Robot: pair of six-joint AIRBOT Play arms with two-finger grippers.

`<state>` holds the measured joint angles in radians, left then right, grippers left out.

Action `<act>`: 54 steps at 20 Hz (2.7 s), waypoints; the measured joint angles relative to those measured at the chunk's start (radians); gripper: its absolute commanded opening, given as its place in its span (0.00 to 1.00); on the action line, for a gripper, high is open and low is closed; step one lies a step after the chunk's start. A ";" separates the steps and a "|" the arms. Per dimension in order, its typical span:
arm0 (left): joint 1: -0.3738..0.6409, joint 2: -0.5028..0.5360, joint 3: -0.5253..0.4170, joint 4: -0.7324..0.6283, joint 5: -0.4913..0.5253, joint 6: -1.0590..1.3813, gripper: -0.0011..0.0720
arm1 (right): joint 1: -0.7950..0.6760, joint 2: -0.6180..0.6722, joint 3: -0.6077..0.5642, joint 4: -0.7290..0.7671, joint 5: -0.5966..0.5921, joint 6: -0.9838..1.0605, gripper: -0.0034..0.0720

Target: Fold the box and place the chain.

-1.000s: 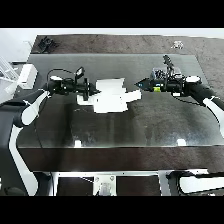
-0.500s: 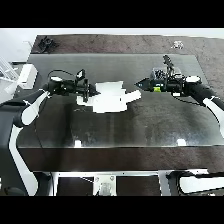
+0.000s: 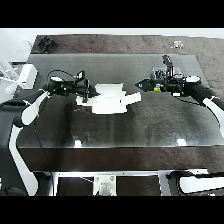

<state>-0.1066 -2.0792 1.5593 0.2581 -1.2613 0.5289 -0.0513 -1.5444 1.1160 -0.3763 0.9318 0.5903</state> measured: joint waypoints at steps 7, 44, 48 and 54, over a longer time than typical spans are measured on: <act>0.000 0.000 0.000 0.000 -0.003 0.003 0.04 | 0.016 0.024 -0.026 0.034 -0.048 -0.115 0.57; 0.000 0.000 0.000 -0.004 -0.003 0.002 0.05 | 0.330 0.026 -0.264 -0.053 -0.288 -1.177 0.97; 0.000 0.000 0.000 -0.004 -0.003 0.002 0.05 | 0.346 0.021 -0.263 -0.045 -0.324 -1.177 0.97; 0.000 0.000 0.000 -0.004 -0.002 0.002 0.05 | 0.332 0.074 -0.256 -0.023 -0.350 -1.177 0.97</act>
<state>-0.1066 -2.0789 1.5593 0.2539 -1.2633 0.5312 0.2802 -1.4704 0.8597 -0.3992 0.5819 -0.5865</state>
